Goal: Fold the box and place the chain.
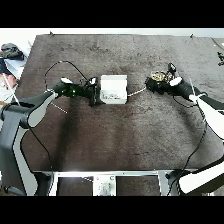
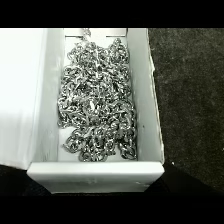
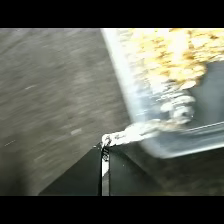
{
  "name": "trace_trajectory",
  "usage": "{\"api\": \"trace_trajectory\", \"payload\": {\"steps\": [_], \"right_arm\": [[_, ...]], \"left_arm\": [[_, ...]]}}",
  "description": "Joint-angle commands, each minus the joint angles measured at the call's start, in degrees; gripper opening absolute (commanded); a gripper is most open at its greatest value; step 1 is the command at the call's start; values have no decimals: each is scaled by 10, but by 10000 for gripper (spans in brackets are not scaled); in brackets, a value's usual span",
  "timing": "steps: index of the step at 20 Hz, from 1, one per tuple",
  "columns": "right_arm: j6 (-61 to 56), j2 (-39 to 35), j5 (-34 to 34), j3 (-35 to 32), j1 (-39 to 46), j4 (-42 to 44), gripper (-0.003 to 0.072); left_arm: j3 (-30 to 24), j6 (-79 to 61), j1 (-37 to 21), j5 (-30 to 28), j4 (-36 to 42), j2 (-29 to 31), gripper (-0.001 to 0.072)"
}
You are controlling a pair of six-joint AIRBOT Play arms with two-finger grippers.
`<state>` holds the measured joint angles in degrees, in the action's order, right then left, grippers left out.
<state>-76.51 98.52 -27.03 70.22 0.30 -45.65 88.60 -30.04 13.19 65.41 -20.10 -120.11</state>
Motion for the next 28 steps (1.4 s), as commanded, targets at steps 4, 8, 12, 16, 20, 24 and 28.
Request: {"api": "trace_trajectory", "payload": {"steps": [4,8,12,16,20,24,28], "right_arm": [[80,-167,-90,3,-50,-2,11],[85,-266,-91,4,-104,-10,11],[86,-302,-47,4,-176,-10,12],[75,-269,6,4,-237,-21,11],[75,-192,-48,3,-256,-30,11],[73,-158,-21,-18,-253,-60,55],[74,-162,-16,-21,-250,-115,313]], "left_arm": [[0,0,0,0,0,0,206],[0,0,0,0,0,0,206],[0,0,0,0,0,0,206],[0,0,0,0,0,0,206],[0,0,0,0,0,0,206],[0,0,0,0,0,0,206],[0,0,0,0,0,0,206]]}}
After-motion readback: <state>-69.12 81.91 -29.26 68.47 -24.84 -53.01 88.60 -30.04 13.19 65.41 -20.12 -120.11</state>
